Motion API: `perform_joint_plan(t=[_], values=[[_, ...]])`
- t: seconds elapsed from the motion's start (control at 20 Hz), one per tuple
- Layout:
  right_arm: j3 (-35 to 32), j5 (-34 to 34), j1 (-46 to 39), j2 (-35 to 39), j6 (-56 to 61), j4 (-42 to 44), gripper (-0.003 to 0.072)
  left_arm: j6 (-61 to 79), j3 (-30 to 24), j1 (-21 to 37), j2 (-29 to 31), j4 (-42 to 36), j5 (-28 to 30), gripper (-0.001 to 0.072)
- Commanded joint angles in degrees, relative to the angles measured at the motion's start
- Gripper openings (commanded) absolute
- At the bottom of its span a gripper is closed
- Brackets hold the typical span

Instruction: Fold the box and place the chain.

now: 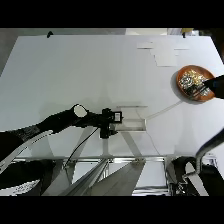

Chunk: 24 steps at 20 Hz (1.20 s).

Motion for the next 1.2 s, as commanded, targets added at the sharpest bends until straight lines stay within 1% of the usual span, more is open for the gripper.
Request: perform_joint_plan(t=[0.0,0.1,0.2,0.55,0.7,0.85,1.0,1.15], values=[[0.0,2.3,7.4,2.3,-0.4,4.5,0.0013,0.0,0.0,0.0,0.0,0.0,0.0,0.0133],[-0.3,2.3,12.8,2.2,-0.3,5.2,0.0014,0.0,0.0,0.0,0.0,0.0,0.0,0.0133],[-1.9,1.6,17.7,2.3,-0.2,6.2,0.0014,0.0,0.0,0.0,0.0,0.0,0.0,0.0133],[-15.3,-13.7,35.1,1.6,1.3,6.2,0.0013,0.0,0.0,0.0,0.0,0.0,0.0,0.0133],[-20.0,-21.0,41.1,0.3,1.3,6.2,0.0014,0.0,0.0,0.0,0.0,0.0,0.0,0.0133],[-23.2,-25.3,44.7,-3.3,1.3,5.9,0.0014,0.0,0.0,0.0,0.0,0.0,0.0,0.0133],[-25.0,-26.1,45.5,-7.1,1.3,5.8,0.0013,0.0,0.0,0.0,0.0,0.0,0.0,0.0133],[-28.3,-29.4,45.5,-8.0,1.3,5.8,0.0013,0.0,0.0,0.0,0.0,0.0,0.0,0.0133]])
